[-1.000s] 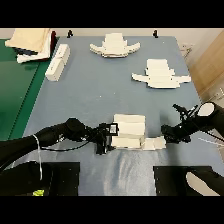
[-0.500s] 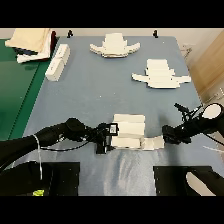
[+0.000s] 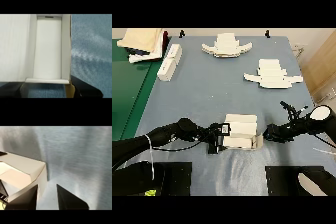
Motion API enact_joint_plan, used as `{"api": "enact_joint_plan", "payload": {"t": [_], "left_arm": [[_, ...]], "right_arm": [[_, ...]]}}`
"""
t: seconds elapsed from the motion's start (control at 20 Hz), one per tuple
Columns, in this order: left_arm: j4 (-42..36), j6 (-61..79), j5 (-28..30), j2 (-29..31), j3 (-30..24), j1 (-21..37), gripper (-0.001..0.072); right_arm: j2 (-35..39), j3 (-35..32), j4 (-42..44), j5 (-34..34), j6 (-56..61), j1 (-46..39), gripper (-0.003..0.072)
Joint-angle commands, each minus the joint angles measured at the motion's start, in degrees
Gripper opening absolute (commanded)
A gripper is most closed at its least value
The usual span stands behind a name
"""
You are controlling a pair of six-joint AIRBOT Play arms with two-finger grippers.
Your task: Fold the box.
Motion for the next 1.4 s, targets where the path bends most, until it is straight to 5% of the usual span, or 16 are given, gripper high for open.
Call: {"api": "enact_joint_plan", "payload": {"t": [0.0, 0.2, 0.3, 0.4, 1.1, 1.35], "left_arm": [[-0.02, 0.0, 0.0, 0.0, 0.02, 0.02, 0.0594], [-0.02, 0.0, 0.0, 0.0, 0.02, 0.02, 0.0594], [-0.02, 0.0, 0.0, 0.0, 0.02, 0.02, 0.0594], [-0.02, 0.0, 0.0, 0.0, 0.02, 0.02, 0.0594], [-0.02, 0.0, 0.0, 0.0, 0.02, 0.02, 0.0594], [-0.02, 0.0, 0.0, 0.0, 0.02, 0.02, 0.0594]], "right_arm": [[0.07, 0.07, 3.19, -3.17, -0.44, 5.68, 0.0377], [0.07, 0.81, 5.33, -4.07, -0.39, 9.53, 0.0379], [0.09, 1.11, 5.38, -4.07, -0.37, 9.92, 0.0459], [0.04, 1.11, 4.33, -4.42, 0.46, 9.92, 0.0459], [-8.09, 4.83, -15.93, -13.86, 28.55, 31.36, 0.0471], [-8.31, 5.57, -9.68, -19.15, 28.63, 31.63, 0.047]]}}
